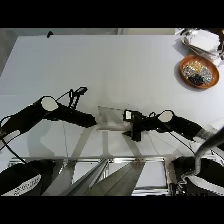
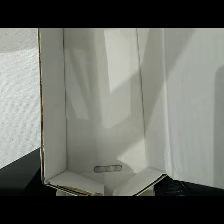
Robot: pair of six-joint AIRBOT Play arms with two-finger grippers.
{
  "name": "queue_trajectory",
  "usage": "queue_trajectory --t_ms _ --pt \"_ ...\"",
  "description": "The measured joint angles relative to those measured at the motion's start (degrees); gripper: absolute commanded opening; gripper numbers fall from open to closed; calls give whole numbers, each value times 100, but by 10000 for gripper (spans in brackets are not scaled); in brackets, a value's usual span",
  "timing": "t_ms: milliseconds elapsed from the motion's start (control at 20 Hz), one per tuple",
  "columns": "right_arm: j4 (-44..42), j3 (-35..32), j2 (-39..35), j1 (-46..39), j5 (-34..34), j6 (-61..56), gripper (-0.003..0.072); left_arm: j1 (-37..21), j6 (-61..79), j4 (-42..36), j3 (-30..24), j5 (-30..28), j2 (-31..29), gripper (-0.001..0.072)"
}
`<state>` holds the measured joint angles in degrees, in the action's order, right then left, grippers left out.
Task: Fold the box and place the chain.
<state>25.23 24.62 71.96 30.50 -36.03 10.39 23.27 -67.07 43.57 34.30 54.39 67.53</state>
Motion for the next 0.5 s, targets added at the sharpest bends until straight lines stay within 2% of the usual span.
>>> queue_trajectory --t_ms 150,500 --pt "0 0 0 0 0 0 293 -11 223 -94 -2 -42 -114 286" --pt "0 0 0 0 2 0 293 -31 398 -232 0 -76 -249 294"
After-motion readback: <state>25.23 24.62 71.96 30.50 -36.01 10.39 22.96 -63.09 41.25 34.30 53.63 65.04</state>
